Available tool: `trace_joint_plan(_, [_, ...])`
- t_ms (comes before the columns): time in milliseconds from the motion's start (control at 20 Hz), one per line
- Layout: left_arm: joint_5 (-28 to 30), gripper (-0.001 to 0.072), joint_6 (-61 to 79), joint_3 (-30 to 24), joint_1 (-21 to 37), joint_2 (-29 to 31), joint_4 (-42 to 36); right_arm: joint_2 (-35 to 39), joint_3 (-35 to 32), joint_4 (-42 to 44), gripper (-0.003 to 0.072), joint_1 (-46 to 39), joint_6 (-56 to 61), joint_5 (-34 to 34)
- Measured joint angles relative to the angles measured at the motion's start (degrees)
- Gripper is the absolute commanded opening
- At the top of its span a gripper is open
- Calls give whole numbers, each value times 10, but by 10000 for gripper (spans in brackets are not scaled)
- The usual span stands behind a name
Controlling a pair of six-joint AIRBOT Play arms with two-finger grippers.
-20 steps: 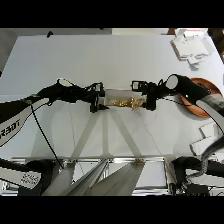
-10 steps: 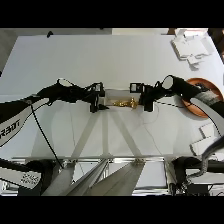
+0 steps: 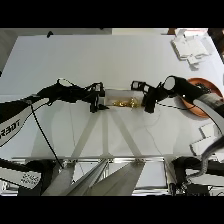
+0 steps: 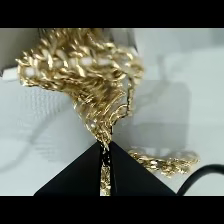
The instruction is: Fold the box and place the chain.
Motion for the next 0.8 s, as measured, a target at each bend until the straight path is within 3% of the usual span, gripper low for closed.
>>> trace_joint_plan(400, [0,342,0,0,0,0,0,98,1,46,12,28,83,-6])
trace_joint_plan(800, [0,342,0,0,0,0,0,118,2,109,12,145,93,-85])
